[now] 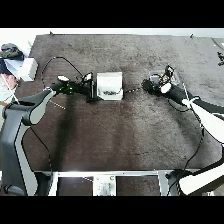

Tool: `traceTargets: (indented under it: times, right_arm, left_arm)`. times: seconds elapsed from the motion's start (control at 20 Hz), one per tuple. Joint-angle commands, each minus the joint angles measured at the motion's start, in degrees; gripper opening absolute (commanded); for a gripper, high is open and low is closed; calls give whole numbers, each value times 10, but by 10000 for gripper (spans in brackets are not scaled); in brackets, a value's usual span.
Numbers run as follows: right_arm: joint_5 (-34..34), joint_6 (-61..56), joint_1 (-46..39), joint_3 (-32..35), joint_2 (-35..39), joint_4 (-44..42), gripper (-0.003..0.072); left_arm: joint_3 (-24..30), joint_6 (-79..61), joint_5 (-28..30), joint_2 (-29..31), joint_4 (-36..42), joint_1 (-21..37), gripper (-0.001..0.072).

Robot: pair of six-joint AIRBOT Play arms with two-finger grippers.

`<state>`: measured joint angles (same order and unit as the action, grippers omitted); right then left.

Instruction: Fold the box and place the chain.

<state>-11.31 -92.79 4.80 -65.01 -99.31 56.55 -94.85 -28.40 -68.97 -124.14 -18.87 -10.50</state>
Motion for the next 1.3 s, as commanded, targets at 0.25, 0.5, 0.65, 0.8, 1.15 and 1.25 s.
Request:
traceTargets:
  times: [0.25, 0.5, 0.65, 0.8, 1.15, 1.25]
  right_arm:
    - [-40, 24, 23, -16, 30, -13, 13]
    - [-93, 100, 96, -16, 164, -11, 14]
    - [-76, 105, 137, -16, 233, -9, 14]
    - [-52, 105, 189, -23, 255, -12, 14]
    - [-13, 89, 285, -33, 212, -16, 14]
    - [-20, 90, 285, -32, 171, -13, 14]
  left_arm:
    - [0, 0, 0, 0, 0, 0, 353]
    - [0, 0, 0, 0, 0, 0, 353]
    - [0, 0, 0, 0, 0, 0, 352]
    - [0, 0, 0, 0, 0, 0, 352]
    - [0, 0, 0, 0, 0, 0, 353]
    - [0, 0, 0, 0, 0, 0, 353]
